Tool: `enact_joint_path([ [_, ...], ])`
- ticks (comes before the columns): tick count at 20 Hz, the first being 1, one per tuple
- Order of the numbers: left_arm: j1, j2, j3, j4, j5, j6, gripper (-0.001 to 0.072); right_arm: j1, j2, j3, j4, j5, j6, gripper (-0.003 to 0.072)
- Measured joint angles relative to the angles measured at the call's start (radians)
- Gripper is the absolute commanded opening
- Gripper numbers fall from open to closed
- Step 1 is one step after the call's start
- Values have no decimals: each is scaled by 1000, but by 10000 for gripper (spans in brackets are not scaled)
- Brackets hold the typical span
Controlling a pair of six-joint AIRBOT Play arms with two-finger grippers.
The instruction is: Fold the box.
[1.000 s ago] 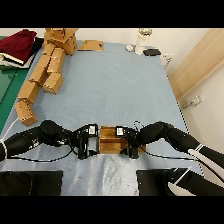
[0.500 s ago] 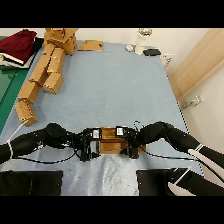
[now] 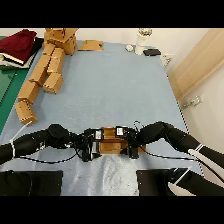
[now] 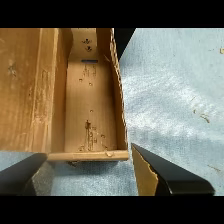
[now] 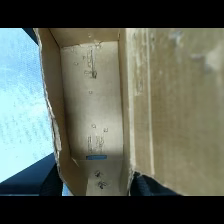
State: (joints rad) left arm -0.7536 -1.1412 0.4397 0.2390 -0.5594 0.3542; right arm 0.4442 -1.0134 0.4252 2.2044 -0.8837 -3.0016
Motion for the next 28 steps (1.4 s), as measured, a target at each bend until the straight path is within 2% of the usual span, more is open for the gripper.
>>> enact_joint_path([
  [7,-3,-4,2,3,3,-7,687,0,0,0,-1,0,0,407],
  [20,-43,-13,8,53,98,-51,687,0,0,0,-1,0,1,406],
  [28,-45,-17,14,46,100,-55,687,0,0,0,-1,0,1,407],
])
